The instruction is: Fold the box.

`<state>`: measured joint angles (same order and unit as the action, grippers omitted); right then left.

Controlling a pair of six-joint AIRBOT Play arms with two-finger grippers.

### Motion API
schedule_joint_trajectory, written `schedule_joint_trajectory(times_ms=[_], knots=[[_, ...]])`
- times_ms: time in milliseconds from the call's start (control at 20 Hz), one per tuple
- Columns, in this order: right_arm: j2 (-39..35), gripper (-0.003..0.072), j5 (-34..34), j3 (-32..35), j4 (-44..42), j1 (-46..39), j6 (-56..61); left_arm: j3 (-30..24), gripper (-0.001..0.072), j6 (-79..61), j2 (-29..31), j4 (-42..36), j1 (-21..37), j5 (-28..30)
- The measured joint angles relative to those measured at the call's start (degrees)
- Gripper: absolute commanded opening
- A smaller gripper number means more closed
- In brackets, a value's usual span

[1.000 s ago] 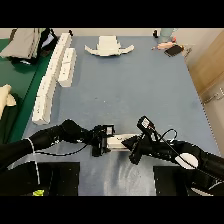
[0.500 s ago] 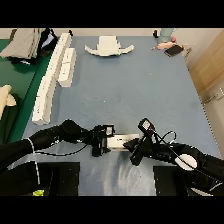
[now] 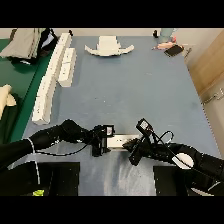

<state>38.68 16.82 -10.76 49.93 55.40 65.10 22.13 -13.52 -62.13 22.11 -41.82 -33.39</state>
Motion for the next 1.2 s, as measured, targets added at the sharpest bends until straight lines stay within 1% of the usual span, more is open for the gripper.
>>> schedule_joint_trajectory(times_ms=[450, 650, 950, 1200], knots=[[0.2, 0.0003, -0.3, 0.5, 0.0, 0.0, 0.0, 0.0, 0.0509, 0.0, 0.0, 0.0, 0.0, 0.0], [0.3, 0.0003, 1.2, -1.8, 0.8, 0.0, 0.0, 0.0, 0.0509, 0.1, 0.0, -0.1, 0.0, -0.1], [0.2, 0.0003, -0.2, -6.3, 2.6, -0.2, 0.0, 0.0, 0.0509, 0.2, 0.0, -0.1, 0.0, -0.2], [0.2, 0.0003, 0.5, -7.4, 5.6, -2.2, 2.1, 0.0, 0.0509, 0.0, 0.0, -0.1, 0.0, -0.1]])
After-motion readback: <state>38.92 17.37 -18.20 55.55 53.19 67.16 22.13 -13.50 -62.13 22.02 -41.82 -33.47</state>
